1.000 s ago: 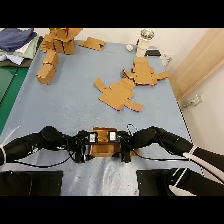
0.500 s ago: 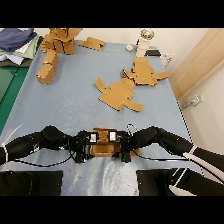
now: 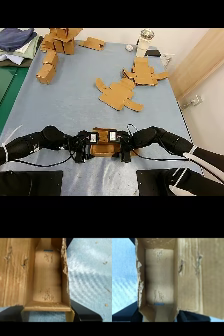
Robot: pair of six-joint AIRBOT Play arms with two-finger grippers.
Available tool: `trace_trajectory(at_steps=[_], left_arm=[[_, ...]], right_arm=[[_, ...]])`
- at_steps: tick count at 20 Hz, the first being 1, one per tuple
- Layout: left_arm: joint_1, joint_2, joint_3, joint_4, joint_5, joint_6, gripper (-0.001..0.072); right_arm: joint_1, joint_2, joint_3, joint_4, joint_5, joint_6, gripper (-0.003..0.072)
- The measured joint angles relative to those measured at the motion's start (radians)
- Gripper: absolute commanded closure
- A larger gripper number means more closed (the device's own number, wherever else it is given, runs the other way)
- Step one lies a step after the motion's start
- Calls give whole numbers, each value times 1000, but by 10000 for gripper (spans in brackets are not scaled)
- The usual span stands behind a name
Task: Fold the box.
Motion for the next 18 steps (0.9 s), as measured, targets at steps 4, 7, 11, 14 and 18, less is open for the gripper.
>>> trace_trajectory(at_steps=[4,7,11,14,18], left_arm=[[0,0,0,0,1,-1,255],[0,0,0,0,2,-1,255],[0,0,0,0,2,-2,255],[0,0,0,-1,2,-2,255],[0,0,0,-2,8,-2,255]], right_arm=[[0,0,0,0,0,0,208],[0,0,0,0,0,0,208],[0,0,0,0,0,0,208],[0,0,0,2,-1,0,72],[-1,16,13,-6,-42,8,-34]])
